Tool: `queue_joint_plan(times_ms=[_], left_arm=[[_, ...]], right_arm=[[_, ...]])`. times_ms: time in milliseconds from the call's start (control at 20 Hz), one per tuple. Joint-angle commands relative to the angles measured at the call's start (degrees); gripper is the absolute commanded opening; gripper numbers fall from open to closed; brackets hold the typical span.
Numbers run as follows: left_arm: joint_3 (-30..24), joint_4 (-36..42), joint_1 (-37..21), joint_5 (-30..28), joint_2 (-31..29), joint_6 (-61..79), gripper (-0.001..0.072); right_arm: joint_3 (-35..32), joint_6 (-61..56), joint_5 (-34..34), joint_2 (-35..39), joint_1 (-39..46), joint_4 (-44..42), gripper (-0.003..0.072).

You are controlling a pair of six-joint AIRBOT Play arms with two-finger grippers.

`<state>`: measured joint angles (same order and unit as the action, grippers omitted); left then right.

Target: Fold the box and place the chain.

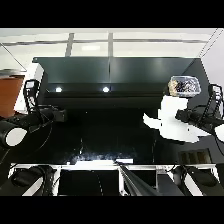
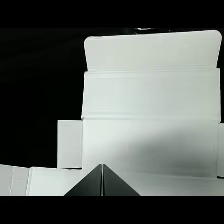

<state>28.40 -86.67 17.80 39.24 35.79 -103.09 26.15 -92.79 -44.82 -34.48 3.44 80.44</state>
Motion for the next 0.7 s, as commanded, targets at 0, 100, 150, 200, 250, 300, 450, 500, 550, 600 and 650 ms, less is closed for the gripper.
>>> queue_joint_plan(times_ms=[0,100,150,200,250,300,450,500,550,600,650], left_arm=[[0.0,0.2,0.0,-3.0,0.8,-0.1,0.0697],[0.0,0.2,0.0,-2.9,1.9,-0.2,0.0703],[0.0,0.2,0.1,-2.8,2.3,-0.2,0.0702],[0.0,0.4,0.1,-2.9,2.5,-0.2,0.0702],[0.0,0.4,0.1,-3.1,2.4,-0.2,0.0701],[0.0,0.3,0.0,-3.6,2.4,-0.2,0.0699],[0.0,0.4,0.0,-6.6,2.4,-0.2,0.0699],[0.0,0.5,0.1,-7.0,2.4,-0.2,0.0699],[0.0,0.7,0.0,-7.3,2.4,-0.2,0.0699],[0.0,1.0,0.0,-7.3,2.4,-0.2,0.0699],[0.0,2.4,0.0,-7.3,2.4,-0.2,0.0699]], right_arm=[[0.0,0.0,3.2,0.0,0.0,0.0,0.0107],[0.0,1.3,3.3,0.0,0.0,0.9,0.0711],[0.0,1.2,2.9,-0.1,0.3,2.3,0.0709],[0.0,0.3,2.3,-0.1,1.2,4.5,0.0709],[0.0,-1.1,2.2,-0.1,3.0,7.8,0.0709],[0.1,-3.1,2.2,-0.1,6.1,11.6,0.0708],[1.8,-4.3,3.5,-0.9,21.6,17.1,0.0708],[2.4,-4.3,4.9,-1.9,28.2,16.9,0.0708],[3.3,-4.2,5.7,-4.0,34.2,16.4,0.0708],[4.4,-4.3,5.7,-6.8,39.1,15.6,0.0708],[5.4,-3.8,6.0,-10.2,43.4,12.8,0.0708]])
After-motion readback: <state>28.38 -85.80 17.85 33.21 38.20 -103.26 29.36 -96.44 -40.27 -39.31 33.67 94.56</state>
